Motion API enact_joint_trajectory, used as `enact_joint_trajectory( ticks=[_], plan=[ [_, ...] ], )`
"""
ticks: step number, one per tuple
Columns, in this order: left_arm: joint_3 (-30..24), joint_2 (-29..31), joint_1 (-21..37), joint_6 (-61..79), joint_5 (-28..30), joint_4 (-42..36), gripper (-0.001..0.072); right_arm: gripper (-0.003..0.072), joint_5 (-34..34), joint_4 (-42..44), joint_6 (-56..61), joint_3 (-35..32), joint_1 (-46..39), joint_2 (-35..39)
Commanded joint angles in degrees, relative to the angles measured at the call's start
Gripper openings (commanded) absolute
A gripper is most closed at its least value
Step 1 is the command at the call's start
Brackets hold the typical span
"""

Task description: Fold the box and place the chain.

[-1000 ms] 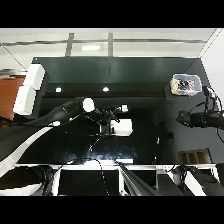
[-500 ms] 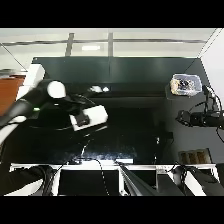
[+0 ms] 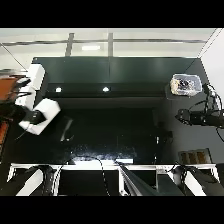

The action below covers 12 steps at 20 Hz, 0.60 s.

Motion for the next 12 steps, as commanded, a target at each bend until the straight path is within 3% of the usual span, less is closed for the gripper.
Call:
enact_joint_trajectory(
  ticks=[1,5,7,12],
  plan=[
    [-0.8,1.6,16.6,0.1,-2.0,3.6,0.0059,0.003,-0.9,1.9,-0.8,0.0,0.0,0.0],
    [-0.8,1.6,28.8,6.1,-2.3,3.1,0.0059,0.003,-1.2,2.9,-0.8,0.0,0.0,0.0],
    [-0.8,1.4,31.0,7.8,-1.1,3.2,0.0059,0.003,-1.1,3.5,-0.8,0.0,0.0,0.0],
    [-1.1,-2.6,31.9,15.3,9.4,0.1,0.008,0.003,-1.1,4.1,-0.8,0.0,0.0,0.0]
  ],
)
